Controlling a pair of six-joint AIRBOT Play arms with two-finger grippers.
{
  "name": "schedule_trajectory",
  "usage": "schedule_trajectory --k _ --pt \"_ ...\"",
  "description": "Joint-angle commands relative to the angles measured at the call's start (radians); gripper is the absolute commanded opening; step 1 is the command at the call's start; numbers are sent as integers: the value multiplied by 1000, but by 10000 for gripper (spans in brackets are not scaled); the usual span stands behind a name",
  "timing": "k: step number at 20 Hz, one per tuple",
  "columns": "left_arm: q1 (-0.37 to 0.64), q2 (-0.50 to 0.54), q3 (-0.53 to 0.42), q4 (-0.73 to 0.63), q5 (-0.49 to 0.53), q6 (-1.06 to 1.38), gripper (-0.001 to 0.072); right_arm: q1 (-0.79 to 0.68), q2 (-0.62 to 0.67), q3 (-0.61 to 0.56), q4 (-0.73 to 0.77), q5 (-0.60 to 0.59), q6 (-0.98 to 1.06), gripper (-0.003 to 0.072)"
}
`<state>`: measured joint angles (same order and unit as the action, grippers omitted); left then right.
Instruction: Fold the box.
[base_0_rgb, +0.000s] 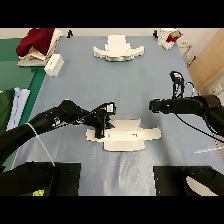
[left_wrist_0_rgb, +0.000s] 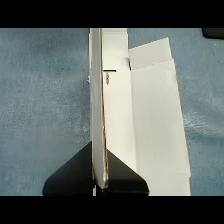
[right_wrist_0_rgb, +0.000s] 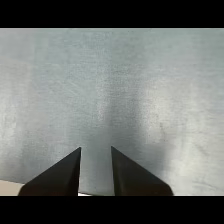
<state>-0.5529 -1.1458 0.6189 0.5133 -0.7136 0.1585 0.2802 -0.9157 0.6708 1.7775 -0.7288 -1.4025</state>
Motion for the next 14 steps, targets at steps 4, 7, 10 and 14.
schedule_trajectory --k 4,7,10,14 --pt "0 -1 5 4 4 2 14 1 1 1 42 -90 0 219" --pt "0 -1 5 4 4 2 15 2 1 1 79 -221 -2 2" --pt "0 -1 5 4 5 2 14 25 13 1 86 -382 -31 1" --pt "0 -1 4 3 5 2 14 221 119 -31 61 -468 -64 0"
